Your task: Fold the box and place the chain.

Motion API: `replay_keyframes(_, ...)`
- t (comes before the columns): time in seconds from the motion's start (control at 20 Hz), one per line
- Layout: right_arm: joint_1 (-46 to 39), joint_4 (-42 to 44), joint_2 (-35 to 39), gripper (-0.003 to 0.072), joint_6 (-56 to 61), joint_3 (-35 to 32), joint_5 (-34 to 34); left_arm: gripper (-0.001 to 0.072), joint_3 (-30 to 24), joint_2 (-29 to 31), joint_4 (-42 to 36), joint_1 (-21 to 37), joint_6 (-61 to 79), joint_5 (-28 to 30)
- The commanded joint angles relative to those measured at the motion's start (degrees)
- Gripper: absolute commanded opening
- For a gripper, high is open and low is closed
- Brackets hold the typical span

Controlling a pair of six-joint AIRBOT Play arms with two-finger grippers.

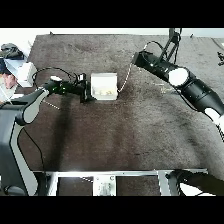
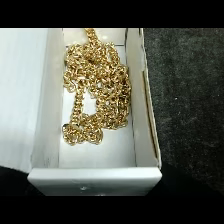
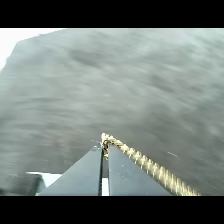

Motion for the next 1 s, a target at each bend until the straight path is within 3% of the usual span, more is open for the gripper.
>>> replay_keyframes(0.0, 4.87, -0.37, 2.14, -0.0017, -0.17, 0.28, -5.55, 0.0205, 0.02, 0.04, 0.02, 0.02, 0.0, 0.0)
replay_keyframes(0.35, 10.97, -1.46, 0.79, -0.0018, -0.17, 3.82, -6.88, 0.0205, 0.02, 0.04, 0.02, 0.02, 0.0, 0.0)
replay_keyframes(0.8, 12.59, -2.34, -9.57, -0.0007, 0.07, 3.65, -3.02, 0.0204, 0.02, 0.04, 0.02, 0.02, 0.0, 0.0)
replay_keyframes(0.9, 9.97, -2.54, -9.27, 0.0365, 0.04, 3.48, 2.25, 0.0204, 0.02, 0.04, 0.02, 0.02, 0.0, 0.02)
replay_keyframes(0.95, 8.13, -2.64, -8.87, 0.0381, 0.04, 3.48, 5.86, 0.0205, 0.02, 0.04, 0.02, 0.02, 0.0, 0.0)
